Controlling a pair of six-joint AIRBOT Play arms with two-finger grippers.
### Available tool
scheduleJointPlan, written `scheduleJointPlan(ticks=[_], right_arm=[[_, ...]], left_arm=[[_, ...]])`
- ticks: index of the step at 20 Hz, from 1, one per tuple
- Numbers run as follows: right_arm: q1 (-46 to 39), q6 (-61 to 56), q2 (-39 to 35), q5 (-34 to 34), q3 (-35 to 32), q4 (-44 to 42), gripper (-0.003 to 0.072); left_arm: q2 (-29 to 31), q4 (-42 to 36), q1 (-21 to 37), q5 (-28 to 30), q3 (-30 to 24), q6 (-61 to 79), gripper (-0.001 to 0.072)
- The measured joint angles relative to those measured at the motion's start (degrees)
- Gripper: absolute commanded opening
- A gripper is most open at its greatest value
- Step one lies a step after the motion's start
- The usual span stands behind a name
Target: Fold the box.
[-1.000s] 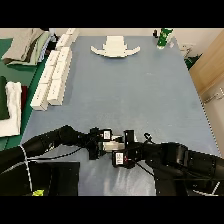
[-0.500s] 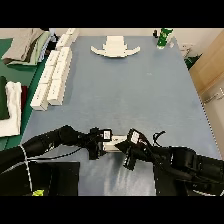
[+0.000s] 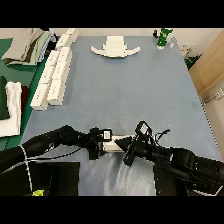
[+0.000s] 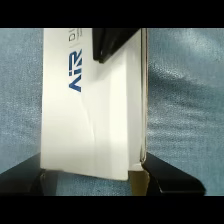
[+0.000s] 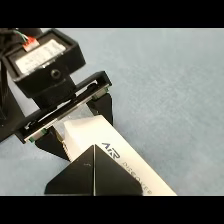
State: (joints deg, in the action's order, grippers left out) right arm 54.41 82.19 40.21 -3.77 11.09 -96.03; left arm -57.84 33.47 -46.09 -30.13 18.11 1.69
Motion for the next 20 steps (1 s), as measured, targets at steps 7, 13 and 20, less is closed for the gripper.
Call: scheduleJointPlan(ticks=[7, 13, 20], right_arm=[[0.50, -0.92, 4.02, -0.81, -0.39, -0.98, 0.0005], [0.96, -1.27, 5.27, -1.16, -1.57, -3.04, 0.0005], [1.01, -1.68, 6.03, -1.25, -2.62, -5.16, 0.0005]], left_arm=[[0.00, 0.00, 0.00, 0.00, 0.00, 0.00, 0.0527], [0.00, -0.02, 0.00, 0.00, 0.00, 0.00, 0.0526], [0.00, 0.00, 0.00, 0.00, 0.00, 0.00, 0.0527]])
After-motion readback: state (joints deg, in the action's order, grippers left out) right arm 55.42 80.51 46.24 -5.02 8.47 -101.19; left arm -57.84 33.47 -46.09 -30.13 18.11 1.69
